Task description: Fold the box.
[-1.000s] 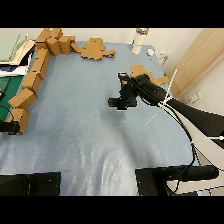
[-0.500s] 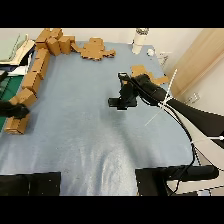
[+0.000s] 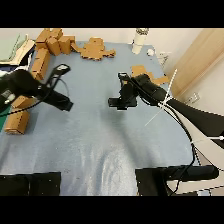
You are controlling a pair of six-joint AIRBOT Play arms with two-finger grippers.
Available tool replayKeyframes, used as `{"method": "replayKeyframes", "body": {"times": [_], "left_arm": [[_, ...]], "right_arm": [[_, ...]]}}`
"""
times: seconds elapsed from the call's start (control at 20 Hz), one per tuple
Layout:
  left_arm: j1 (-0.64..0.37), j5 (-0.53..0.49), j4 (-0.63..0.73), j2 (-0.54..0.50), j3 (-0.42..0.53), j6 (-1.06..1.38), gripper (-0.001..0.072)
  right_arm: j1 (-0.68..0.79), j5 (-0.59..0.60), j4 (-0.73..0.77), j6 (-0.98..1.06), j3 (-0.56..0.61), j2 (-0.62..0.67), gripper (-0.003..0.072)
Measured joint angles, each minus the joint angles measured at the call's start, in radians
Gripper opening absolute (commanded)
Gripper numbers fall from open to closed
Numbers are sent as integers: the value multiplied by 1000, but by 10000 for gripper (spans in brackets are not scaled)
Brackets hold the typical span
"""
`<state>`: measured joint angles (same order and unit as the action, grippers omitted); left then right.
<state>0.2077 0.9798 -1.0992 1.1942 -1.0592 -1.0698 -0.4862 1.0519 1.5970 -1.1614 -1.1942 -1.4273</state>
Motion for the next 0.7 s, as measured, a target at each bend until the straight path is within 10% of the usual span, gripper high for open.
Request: {"method": "replayKeyframes", "body": {"times": [0.7], "left_arm": [[91, -9, 58, 170, -79, -27, 12]], "right_arm": [[0, 0, 0, 0, 0, 0, 3]]}}
